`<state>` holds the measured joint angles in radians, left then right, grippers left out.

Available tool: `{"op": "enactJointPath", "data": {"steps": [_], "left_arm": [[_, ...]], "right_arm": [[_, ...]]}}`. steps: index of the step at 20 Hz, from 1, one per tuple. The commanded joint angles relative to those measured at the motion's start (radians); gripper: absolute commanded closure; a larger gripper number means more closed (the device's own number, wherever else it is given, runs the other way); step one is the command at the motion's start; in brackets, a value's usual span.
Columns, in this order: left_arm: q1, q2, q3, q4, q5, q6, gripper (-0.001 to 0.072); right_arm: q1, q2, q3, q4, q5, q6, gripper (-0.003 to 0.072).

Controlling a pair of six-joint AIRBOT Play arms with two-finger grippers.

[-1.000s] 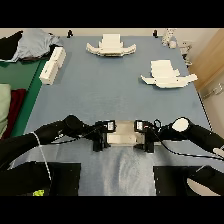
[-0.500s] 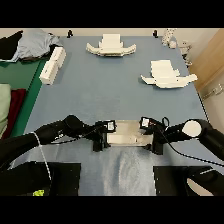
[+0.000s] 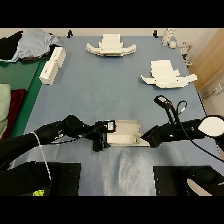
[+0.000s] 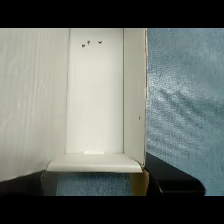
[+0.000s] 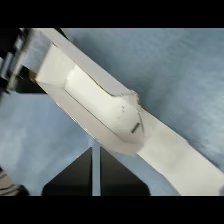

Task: Fold the box.

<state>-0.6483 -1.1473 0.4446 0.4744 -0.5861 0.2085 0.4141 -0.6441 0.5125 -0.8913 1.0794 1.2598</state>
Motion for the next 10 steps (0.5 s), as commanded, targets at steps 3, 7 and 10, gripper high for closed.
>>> {"op": "enactJointPath", "data": {"steps": [3, 7, 10], "left_arm": [[0.0, -0.001, 0.0, 0.0, 0.0, 0.0, 0.0106], [0.0, -0.001, 0.0, 0.0, 0.0, 0.0, 0.0106], [0.0, -0.001, 0.0, 0.0, 0.0, 0.0, 0.0106]], "right_arm": [[0.023, -0.272, 0.037, 0.413, -0.256, -0.107, 0.0682], [0.023, -0.452, 0.116, 0.355, -0.361, -0.145, 0.0682], [0.023, -0.546, 0.138, 0.298, -0.376, -0.145, 0.0682]]}}
